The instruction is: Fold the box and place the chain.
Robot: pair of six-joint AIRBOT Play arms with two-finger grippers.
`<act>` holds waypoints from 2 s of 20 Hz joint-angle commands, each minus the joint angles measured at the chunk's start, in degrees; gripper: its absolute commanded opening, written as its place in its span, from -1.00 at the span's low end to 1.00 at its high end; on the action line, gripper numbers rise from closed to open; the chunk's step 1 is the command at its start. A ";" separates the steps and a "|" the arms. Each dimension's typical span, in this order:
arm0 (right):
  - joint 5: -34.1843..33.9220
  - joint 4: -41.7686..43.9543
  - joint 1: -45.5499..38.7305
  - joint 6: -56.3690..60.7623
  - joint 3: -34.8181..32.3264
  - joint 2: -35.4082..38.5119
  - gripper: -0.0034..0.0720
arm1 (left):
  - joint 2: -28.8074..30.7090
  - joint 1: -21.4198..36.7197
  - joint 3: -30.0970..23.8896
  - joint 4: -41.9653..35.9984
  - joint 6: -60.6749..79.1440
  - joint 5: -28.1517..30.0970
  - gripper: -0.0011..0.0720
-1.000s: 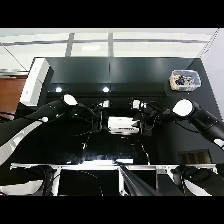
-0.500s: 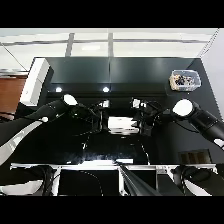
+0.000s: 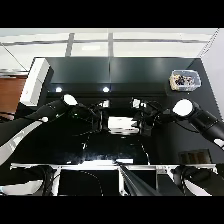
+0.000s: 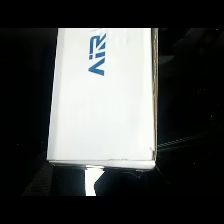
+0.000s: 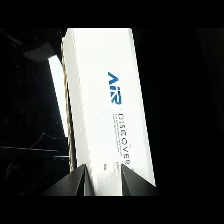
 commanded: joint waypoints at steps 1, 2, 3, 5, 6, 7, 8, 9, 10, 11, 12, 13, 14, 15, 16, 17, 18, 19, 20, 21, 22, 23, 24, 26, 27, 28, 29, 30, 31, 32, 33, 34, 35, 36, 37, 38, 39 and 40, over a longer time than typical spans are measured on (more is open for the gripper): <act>0.02 0.35 0.07 0.00 0.02 -0.04 -0.26 | -0.04 -0.04 -0.04 0.00 0.00 0.00 0.14; -0.02 0.68 0.07 0.00 0.02 -0.04 -0.26 | -0.04 -0.04 -0.04 0.00 0.00 0.00 0.14; -0.13 0.92 0.07 0.00 0.02 -0.04 -0.26 | -0.04 -0.04 -0.04 0.00 0.00 0.00 0.15; -1.16 0.87 0.07 0.42 0.02 -0.04 -0.26 | -0.04 -0.04 -0.04 0.00 0.00 0.00 0.14; -1.53 1.05 0.07 0.87 0.02 -0.04 -0.26 | -0.04 -0.04 -0.04 0.00 0.00 0.00 0.14; -1.53 1.20 0.07 0.87 0.02 -0.04 -0.26 | -0.04 -0.04 -0.04 0.00 0.00 0.00 0.14; -1.44 1.18 0.07 0.87 0.02 -0.04 -0.26 | -0.04 -0.04 -0.04 0.00 0.00 0.00 0.14; -1.46 1.16 0.07 0.87 0.02 -0.04 -0.26 | -0.04 -0.04 -0.04 0.00 0.00 0.00 0.15; -1.46 1.07 0.07 0.87 0.02 -0.04 -0.26 | -0.04 -0.04 -0.04 0.00 0.00 0.00 0.14; -1.44 1.09 0.07 0.87 0.02 -0.04 -0.26 | -0.04 -0.04 -0.04 0.00 0.00 -0.02 0.14; -1.42 1.09 0.07 0.87 0.02 -0.04 -0.26 | -0.04 -0.04 -0.04 0.00 0.00 0.00 0.15; -1.38 1.07 0.07 0.87 0.00 -0.04 -0.26 | -0.04 -0.04 -0.04 0.00 0.00 0.00 0.14; -1.16 1.07 0.07 0.90 0.02 -0.04 -0.26 | -0.04 -0.04 -0.04 0.00 0.00 0.00 0.14; -0.92 1.07 0.07 1.09 0.00 -0.04 -0.26 | -0.04 -0.04 -0.04 0.00 0.00 0.00 0.14; -0.70 1.05 0.07 1.40 0.00 -0.04 -0.26 | -0.04 -0.04 -0.04 0.00 0.00 0.00 0.15; -0.42 1.05 0.07 1.51 0.00 -0.07 -0.26 | -0.04 -0.04 -0.04 0.00 0.00 -0.02 0.14; 0.00 1.01 0.07 1.51 0.00 -0.07 -0.26 | -0.04 -0.04 -0.04 0.00 0.00 0.00 0.14; 0.13 0.76 0.07 1.55 -0.02 -0.07 -0.26 | -0.04 -0.04 -0.04 0.00 0.00 0.00 0.15; 0.04 0.70 0.07 1.55 -0.13 -0.07 -0.26 | -0.04 -0.04 -0.04 0.00 0.00 0.00 0.14; 0.02 0.61 0.07 1.77 -0.13 -0.17 -0.26 | -0.04 -0.04 -0.04 0.00 0.00 0.00 0.14; 0.02 0.63 0.07 1.77 -0.13 -0.24 -0.26 | -0.04 -0.04 -0.04 0.00 0.00 0.00 0.14; 0.02 0.63 0.07 1.92 -0.13 -0.33 -0.26 | -0.04 -0.04 -0.04 0.00 0.00 0.00 0.14; 0.02 0.63 0.07 1.97 -0.13 -0.37 -0.26 | -0.04 -0.04 -0.04 0.00 0.00 0.00 0.14; -0.24 0.63 0.07 1.97 -0.13 -0.37 -0.26 | -0.04 -0.04 -0.04 0.00 0.00 -0.02 0.15; -0.28 0.63 0.07 1.97 -0.13 -0.35 -0.26 | -0.04 -0.04 -0.04 0.00 0.00 0.00 0.14; -0.61 0.68 0.07 1.97 -0.13 -0.35 -0.26 | -0.04 -0.04 -0.04 0.00 0.00 0.00 0.14; -1.11 0.81 0.07 1.99 -0.13 -0.37 -0.26 | -0.04 -0.04 -0.04 0.00 0.00 0.00 0.14; -1.49 1.01 0.07 1.99 -0.11 -0.35 -0.26 | -0.04 -0.04 -0.04 0.00 0.00 0.00 0.15; -1.51 1.18 0.07 2.01 -0.11 -0.35 -0.26 | -0.04 -0.04 -0.04 0.00 0.00 -0.02 0.15; -1.49 1.27 0.07 2.08 -0.11 -0.35 -0.26 | -0.04 -0.04 -0.04 0.00 0.00 -0.02 0.15; -1.51 1.27 0.07 2.19 -0.11 -0.35 -0.26 | -0.04 -0.04 -0.04 0.00 0.00 -0.02 0.15; -1.49 1.29 0.07 2.19 -0.11 -0.35 -0.26 | -0.04 -0.04 -0.04 0.00 0.00 -0.02 0.14; -1.51 1.27 0.07 2.19 -0.11 -0.35 -0.26 | -0.04 -0.04 -0.04 0.00 0.00 -0.02 0.15; -1.49 1.29 0.07 2.19 -0.11 -0.35 -0.26 | -0.04 -0.04 -0.04 0.00 -0.02 -0.02 0.14; -1.49 1.29 0.07 2.19 -0.11 -0.35 -0.26 | -0.04 -0.04 -0.04 0.00 0.00 -0.02 0.14; -1.49 1.29 0.07 2.21 -0.11 -0.35 -0.26 | -0.04 -0.04 -0.04 0.00 0.00 -0.02 0.15; -1.49 1.29 0.07 2.21 -0.11 -0.35 -0.26 | -0.04 -0.04 -0.04 0.00 0.00 -0.02 0.15; -1.51 1.29 0.07 2.21 -0.11 -0.35 -0.26 | -0.04 -0.04 -0.04 0.00 0.00 -0.02 0.15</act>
